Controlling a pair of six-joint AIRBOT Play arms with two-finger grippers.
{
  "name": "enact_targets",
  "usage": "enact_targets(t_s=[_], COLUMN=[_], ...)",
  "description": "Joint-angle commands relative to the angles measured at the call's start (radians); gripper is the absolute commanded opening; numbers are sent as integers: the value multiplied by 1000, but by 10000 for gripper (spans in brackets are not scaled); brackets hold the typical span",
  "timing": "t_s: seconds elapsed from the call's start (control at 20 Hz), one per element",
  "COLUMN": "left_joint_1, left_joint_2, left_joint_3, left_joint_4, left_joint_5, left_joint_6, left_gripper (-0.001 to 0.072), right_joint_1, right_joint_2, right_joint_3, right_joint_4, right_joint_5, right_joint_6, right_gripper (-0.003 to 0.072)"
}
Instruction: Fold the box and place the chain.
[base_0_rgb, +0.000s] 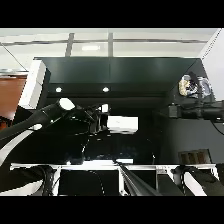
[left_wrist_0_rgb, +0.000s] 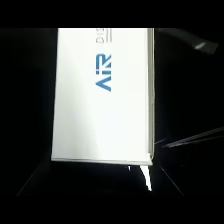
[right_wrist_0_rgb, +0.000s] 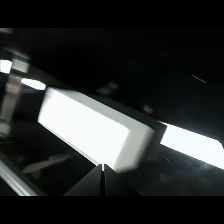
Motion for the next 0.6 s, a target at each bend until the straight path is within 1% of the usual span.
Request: enact_targets(t_s=[0.0, 0.1, 0.15, 0.25, 0.4, 0.55], left_joint_1=[5, -14, -37, -101, -176, -195], left_joint_2=[92, 118, 111, 88, 2, -98], left_joint_3=[2, 19, 40, 87, 191, 285], left_joint_4=[0, -12, -14, -10, 4, 39], left_joint_5=[-11, -23, -23, -22, -17, -26], left_joint_6=[-86, -167, -208, -217, -267, -338], left_gripper=[720, 720, 720, 716, 715, 715], right_joint_1=[-88, -86, -86, -86, -86, -86], right_joint_2=[54, 54, 54, 54, 54, 54], right_joint_3=[6, 6, 6, 6, 6, 6], right_joint_4=[-124, -122, -122, -122, -123, -126], right_joint_5=[55, 19, -3, -45, -46, -47], right_joint_6=[48, 47, 47, 47, 47, 45], right_gripper=[17, 17, 17, 17, 17, 17])
